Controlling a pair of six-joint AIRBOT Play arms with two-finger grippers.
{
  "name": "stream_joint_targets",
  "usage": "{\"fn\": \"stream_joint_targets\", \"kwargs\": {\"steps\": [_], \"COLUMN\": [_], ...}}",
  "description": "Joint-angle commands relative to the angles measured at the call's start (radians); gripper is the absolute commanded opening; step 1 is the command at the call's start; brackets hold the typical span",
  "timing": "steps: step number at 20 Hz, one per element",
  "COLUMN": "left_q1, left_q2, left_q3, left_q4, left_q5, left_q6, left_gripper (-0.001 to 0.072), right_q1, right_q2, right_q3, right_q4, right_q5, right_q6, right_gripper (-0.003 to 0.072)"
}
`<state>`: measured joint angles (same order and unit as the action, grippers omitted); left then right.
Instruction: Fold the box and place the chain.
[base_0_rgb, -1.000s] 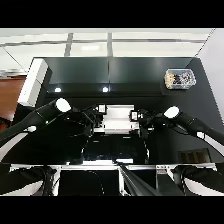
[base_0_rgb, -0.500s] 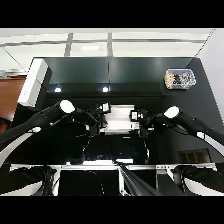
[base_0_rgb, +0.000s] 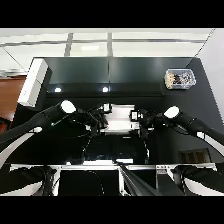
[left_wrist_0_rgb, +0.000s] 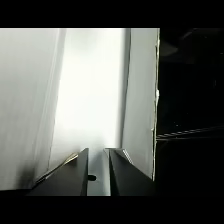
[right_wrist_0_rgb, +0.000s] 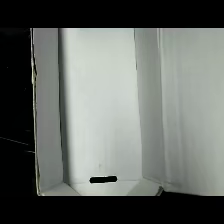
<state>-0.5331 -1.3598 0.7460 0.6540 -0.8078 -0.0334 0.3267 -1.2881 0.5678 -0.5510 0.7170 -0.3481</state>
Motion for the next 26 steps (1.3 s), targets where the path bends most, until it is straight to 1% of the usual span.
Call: {"fn": "stream_joint_targets", "kwargs": {"steps": [1,2,3,4,5,7,9,10,11,13,15,18,20,22,23,26], "left_q1": [-0.002,0.001,0.005,0.008,0.018,0.060,0.134,0.179,0.233,0.347,0.457,0.576,0.599,0.586,0.563,0.441], "left_q2": [-0.001,0.000,0.003,0.013,0.033,0.089,0.166,0.206,0.246,0.308,0.333,0.301,0.243,0.155,0.111,-0.006], "left_q3": [0.001,0.001,0.001,0.001,0.001,0.001,0.001,0.001,0.001,0.001,0.001,-0.024,-0.062,-0.095,-0.105,-0.093], "left_q4": [-0.008,-0.006,0.006,0.029,0.063,0.190,0.343,0.385,0.413,0.419,0.418,0.378,0.281,0.157,0.103,0.085], "left_q5": [0.000,-0.007,-0.010,-0.009,-0.009,-0.014,-0.080,-0.123,-0.163,-0.221,-0.252,-0.310,-0.357,-0.373,-0.364,-0.292], "left_q6": [-0.001,-0.001,-0.001,-0.025,-0.093,-0.327,-0.465,-0.518,-0.560,-0.698,-0.901,-1.251,-1.298,-1.296,-1.288,-1.283], "left_gripper": [0.0383,0.0305,0.0103,0.0043,0.0027,0.0027,0.0027,0.0027,0.0027,0.0027,0.0027,0.0027,0.0027,0.0026,0.0026,0.0026], "right_q1": [0.000,0.000,0.000,0.000,0.000,0.000,0.000,0.000,0.000,0.000,0.000,0.000,0.000,0.000,0.000,0.000], "right_q2": [0.001,0.001,0.001,0.001,0.001,0.001,0.001,0.001,0.001,0.001,0.001,0.001,0.001,0.001,0.000,0.001], "right_q3": [0.000,0.000,0.000,0.000,0.000,0.000,0.000,0.000,0.000,0.000,0.000,0.000,0.000,0.000,0.000,0.000], "right_q4": [0.000,0.000,0.000,0.000,0.000,0.000,0.000,0.000,0.000,0.000,0.000,0.000,0.000,0.000,0.000,0.000], "right_q5": [0.000,0.000,0.000,0.000,0.000,0.000,0.000,0.000,0.000,0.000,0.000,0.000,0.000,0.000,0.000,0.000], "right_q6": [0.000,0.000,0.000,0.000,0.000,0.000,0.000,0.000,0.000,0.000,0.000,0.000,0.000,0.000,0.000,0.000], "right_gripper": [0.0422,0.0421,0.0422,0.0422,0.0422,0.0422,0.0422,0.0422,0.0422,0.0422,0.0422,0.0422,0.0422,0.0422,0.0422,0.0422]}}
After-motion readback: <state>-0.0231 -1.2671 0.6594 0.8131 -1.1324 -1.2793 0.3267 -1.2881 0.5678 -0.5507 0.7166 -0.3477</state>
